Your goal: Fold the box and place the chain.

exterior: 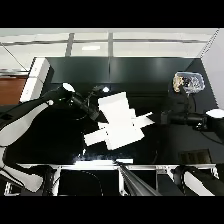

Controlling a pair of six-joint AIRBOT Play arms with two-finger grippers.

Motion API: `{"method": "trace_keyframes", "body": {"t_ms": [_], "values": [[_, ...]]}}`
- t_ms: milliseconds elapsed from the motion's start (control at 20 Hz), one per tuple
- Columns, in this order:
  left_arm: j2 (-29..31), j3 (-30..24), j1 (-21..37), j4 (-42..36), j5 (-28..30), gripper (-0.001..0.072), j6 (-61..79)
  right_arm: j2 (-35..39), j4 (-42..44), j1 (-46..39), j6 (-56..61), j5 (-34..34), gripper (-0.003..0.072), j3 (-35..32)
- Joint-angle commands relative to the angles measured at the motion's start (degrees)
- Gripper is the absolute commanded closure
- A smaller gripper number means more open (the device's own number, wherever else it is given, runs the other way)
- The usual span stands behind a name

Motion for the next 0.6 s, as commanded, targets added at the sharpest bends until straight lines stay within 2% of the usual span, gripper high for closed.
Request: {"method": "trace_keyframes", "body": {"t_ms": [0,100,250,300,400,550], "values": [[4.7,-0.2,-0.8,1.0,0.8,0.0686,0.2,0.1,-11.9,-1.8,1.5,5.1,0.0043,9.1],[10.4,-1.8,-3.8,1.8,5.5,0.0687,1.9,0.3,-15.9,-2.0,1.1,7.8,0.0050,14.1],[18.6,-6.8,-10.4,4.1,18.9,0.0685,10.6,0.3,-16.1,-2.0,-6.7,5.5,0.0050,15.8],[19.7,-8.3,-11.8,4.5,21.8,0.0684,14.4,0.3,-16.0,-2.0,-8.2,3.8,0.0050,15.8],[19.1,-9.5,-13.4,9.4,24.2,0.0684,20.7,0.3,-15.8,-1.9,-10.6,2.8,0.0050,15.8],[16.7,-9.5,-13.9,16.9,28.8,0.0684,21.2,0.3,-16.2,0.4,-12.4,3.1,0.0050,15.8]]}}
